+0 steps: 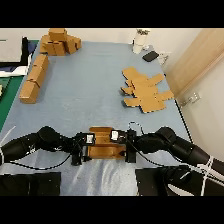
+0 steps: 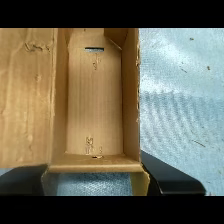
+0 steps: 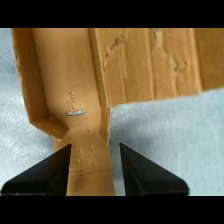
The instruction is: Fold the box.
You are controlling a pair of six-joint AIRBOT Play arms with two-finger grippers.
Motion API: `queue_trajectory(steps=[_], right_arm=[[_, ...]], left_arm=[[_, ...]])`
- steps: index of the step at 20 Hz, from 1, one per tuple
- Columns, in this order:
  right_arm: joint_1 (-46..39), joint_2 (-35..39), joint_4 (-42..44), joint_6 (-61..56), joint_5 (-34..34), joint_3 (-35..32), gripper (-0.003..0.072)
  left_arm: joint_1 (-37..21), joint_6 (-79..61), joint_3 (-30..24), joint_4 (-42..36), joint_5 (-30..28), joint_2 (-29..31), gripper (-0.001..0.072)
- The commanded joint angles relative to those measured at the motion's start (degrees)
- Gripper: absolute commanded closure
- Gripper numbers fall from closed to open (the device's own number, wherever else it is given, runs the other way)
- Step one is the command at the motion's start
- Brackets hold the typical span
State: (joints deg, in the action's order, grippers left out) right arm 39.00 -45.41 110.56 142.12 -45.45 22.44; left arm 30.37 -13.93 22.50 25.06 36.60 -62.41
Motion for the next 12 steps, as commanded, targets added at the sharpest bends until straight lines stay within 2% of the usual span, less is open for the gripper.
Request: queue_trajectory(steps=[1,3,4,5,6,8,9,12], right_arm=[[0.1,-1.0,6.8,9.1,2.1,-0.2,0.0232],[0.1,-1.0,9.5,12.2,2.1,-0.2,0.0242],[0.2,-1.0,10.3,13.3,2.1,-0.2,0.0296],[0.9,-1.0,10.3,13.4,2.1,-0.2,0.0394],[1.5,-1.1,10.3,13.4,2.1,-0.2,0.0456],[2.9,-1.1,10.2,13.4,3.1,-0.3,0.0528],[3.4,-1.1,10.2,13.4,4.3,-0.3,0.0549],[4.7,-2.4,10.3,13.4,7.6,-0.3,0.0549]], left_arm=[[0.0,0.0,0.0,0.0,0.0,0.0,0.0178],[0.0,0.0,0.0,0.0,0.0,0.0,0.0178],[0.0,0.0,0.0,0.0,0.0,0.0,0.0178],[0.0,0.0,0.0,0.0,0.0,0.0,0.0178],[0.0,0.0,0.0,0.0,0.0,0.0,0.0177],[0.0,0.0,0.0,0.0,0.0,0.0,0.0178],[0.0,0.0,0.0,0.0,0.0,0.0,0.0177],[0.0,0.0,0.0,0.0,0.0,0.0,0.0177]])
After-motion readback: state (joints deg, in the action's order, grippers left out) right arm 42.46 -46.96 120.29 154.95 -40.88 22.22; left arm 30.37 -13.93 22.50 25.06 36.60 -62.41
